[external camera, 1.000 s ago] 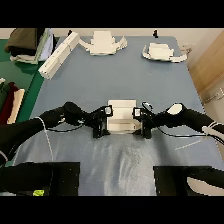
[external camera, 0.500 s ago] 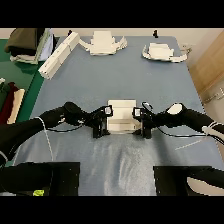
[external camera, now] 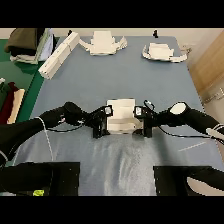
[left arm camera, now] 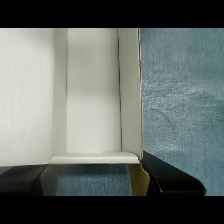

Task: Fold the box.

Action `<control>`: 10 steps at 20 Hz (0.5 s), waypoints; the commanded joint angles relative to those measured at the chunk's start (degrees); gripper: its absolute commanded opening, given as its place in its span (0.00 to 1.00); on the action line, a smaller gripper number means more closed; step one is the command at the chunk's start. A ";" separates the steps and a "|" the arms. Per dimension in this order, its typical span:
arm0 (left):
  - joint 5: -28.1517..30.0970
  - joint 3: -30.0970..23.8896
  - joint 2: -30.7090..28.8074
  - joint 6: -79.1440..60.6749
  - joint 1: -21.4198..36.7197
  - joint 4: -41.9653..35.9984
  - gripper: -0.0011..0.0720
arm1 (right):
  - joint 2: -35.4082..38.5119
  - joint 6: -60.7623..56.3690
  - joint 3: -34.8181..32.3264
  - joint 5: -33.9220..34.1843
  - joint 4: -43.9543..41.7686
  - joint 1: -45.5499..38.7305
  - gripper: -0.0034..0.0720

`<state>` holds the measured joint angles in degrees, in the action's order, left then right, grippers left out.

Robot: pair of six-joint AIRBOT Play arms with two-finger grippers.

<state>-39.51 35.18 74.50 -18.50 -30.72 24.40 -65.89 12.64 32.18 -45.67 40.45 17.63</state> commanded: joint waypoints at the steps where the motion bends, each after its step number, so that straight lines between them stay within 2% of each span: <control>1: 0.00 0.02 0.00 -0.09 -0.02 0.02 0.67 | 3.13 -8.74 0.07 -2.49 7.67 -0.07 1.00; 4: 0.00 0.02 0.04 -0.09 -0.02 0.02 0.67 | 5.53 -17.55 0.07 -5.92 16.44 -0.04 1.00; 6: 0.00 0.02 0.02 -0.09 -0.02 0.02 0.67 | 7.76 -21.27 0.07 -8.63 19.02 -0.04 1.00; 8: 0.02 0.02 0.04 -0.09 -0.02 0.02 0.68 | 11.08 -25.29 0.13 -11.37 18.25 -0.04 1.00; 10: 0.02 0.02 0.02 -0.09 -0.02 0.02 0.67 | 15.52 -39.50 0.63 -12.41 14.56 -0.04 0.98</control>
<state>-39.55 35.18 74.50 -18.61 -30.72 24.45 -55.16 -11.38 32.40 -55.13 56.21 17.61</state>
